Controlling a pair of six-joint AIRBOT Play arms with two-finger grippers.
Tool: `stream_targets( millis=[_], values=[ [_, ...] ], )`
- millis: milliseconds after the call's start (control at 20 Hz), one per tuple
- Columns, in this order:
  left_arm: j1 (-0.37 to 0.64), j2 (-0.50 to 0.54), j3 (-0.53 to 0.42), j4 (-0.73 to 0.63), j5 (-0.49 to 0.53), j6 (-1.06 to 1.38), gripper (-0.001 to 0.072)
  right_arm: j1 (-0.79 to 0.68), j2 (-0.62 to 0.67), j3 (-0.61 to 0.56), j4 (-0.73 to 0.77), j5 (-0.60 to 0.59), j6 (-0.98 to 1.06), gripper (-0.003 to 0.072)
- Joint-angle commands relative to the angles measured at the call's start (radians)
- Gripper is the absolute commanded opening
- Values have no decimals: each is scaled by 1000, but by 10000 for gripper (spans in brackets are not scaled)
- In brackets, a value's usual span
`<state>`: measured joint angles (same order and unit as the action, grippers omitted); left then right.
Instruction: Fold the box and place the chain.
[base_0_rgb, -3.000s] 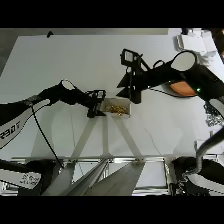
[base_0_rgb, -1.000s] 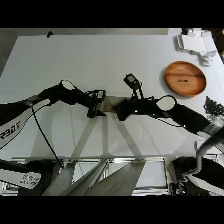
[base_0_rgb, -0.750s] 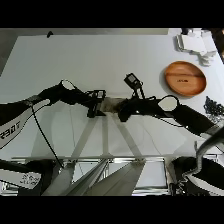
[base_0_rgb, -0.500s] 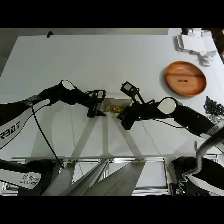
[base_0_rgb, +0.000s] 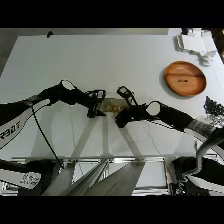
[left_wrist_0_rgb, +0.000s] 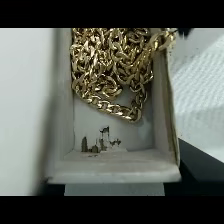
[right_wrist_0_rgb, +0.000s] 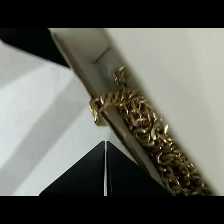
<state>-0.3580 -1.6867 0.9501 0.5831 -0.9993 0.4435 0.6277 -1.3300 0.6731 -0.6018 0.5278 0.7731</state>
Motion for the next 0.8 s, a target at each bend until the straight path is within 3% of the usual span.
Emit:
stream_targets(
  millis=[0,350,550,750],
  values=[
    [1,1,1,1,0,1,76,3,-16,0,208,-52,-47,5],
    [1,1,1,1,0,1,76,2,-2,0,637,-2,-212,7],
    [1,1,1,1,0,1,76,2,40,0,652,-107,-202,7],
    [1,1,1,1,0,1,76,2,80,0,602,-122,-206,7]
  ],
)
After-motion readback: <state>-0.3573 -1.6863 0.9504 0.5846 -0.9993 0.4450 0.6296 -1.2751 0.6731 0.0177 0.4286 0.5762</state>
